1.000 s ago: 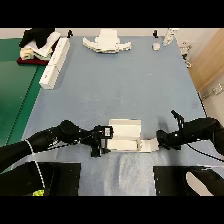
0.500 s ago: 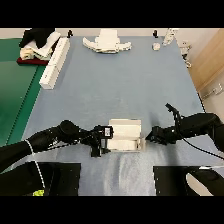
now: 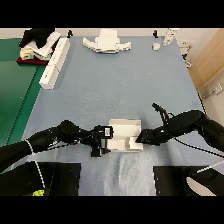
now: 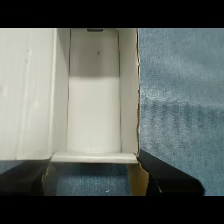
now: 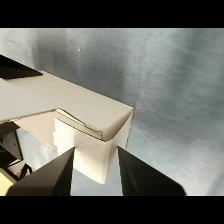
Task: Fold the box.
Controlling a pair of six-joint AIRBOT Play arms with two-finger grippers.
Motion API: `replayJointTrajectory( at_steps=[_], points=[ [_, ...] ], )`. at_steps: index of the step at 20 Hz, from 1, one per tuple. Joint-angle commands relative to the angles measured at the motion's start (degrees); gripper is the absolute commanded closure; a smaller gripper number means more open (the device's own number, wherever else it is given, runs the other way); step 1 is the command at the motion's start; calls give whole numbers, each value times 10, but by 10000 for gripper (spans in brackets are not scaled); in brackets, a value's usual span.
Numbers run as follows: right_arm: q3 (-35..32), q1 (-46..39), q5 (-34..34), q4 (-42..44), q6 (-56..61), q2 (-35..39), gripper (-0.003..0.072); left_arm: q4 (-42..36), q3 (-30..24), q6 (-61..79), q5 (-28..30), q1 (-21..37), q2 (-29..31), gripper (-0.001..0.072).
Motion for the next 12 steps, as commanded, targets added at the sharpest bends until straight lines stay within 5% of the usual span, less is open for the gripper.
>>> replayJointTrajectory(
  at_steps=[1, 7, 12],
  points=[
    [24, 68, 43, -72, 95, -20, 283, 0, 0, 0, 0, 0, 0, 182],
    [75, 201, 58, -288, 372, -24, 298, 0, 0, 0, 0, 0, 0, 182],
    [105, 304, 47, -388, 570, -55, 298, 0, 0, 0, 0, 0, 0, 182]
  ],
)
